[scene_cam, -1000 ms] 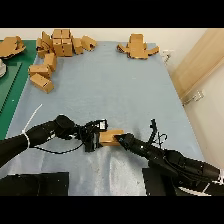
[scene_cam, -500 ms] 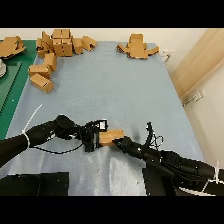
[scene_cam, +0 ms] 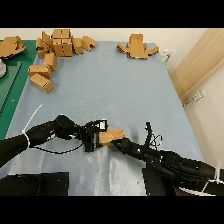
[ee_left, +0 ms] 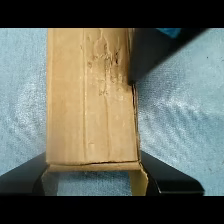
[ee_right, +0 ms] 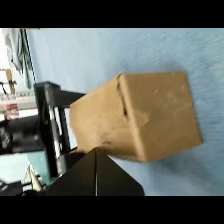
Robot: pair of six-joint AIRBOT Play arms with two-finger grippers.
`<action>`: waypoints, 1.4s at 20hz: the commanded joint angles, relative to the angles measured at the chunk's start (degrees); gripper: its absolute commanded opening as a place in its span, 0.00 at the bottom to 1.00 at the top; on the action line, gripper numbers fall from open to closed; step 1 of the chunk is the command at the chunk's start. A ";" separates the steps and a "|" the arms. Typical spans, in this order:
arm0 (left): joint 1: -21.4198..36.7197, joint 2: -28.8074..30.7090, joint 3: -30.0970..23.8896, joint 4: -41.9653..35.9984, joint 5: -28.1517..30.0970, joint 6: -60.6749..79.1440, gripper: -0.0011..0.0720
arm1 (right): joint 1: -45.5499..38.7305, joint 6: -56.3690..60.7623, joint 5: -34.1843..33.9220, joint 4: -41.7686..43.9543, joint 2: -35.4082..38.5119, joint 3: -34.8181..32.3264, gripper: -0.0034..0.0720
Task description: Fold the box.
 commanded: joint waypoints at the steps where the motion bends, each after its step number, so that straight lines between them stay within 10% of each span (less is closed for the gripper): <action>1: 0.02 0.02 0.04 0.02 0.00 0.04 0.59 | -0.24 -0.46 0.37 -4.39 6.27 1.01 0.04; 6: 0.02 0.02 0.04 0.02 0.00 0.04 0.59 | -12.44 -11.04 -26.95 -10.62 19.87 1.79 0.04; 11: 0.00 0.02 0.04 0.02 0.00 0.04 0.59 | -20.98 -28.72 -30.47 -38.38 23.43 5.55 0.04; 19: 0.00 0.02 0.04 0.02 0.00 0.04 0.59 | -20.98 -39.67 -50.25 -30.64 1.46 25.18 0.04; 24: 0.00 0.02 0.04 0.00 -0.04 0.04 0.59 | -20.98 -77.88 -68.24 -11.02 -17.14 42.32 0.04; 28: 0.00 0.02 0.04 0.00 -0.02 0.04 0.59 | -21.16 -73.24 -67.71 -9.90 -19.65 45.86 0.04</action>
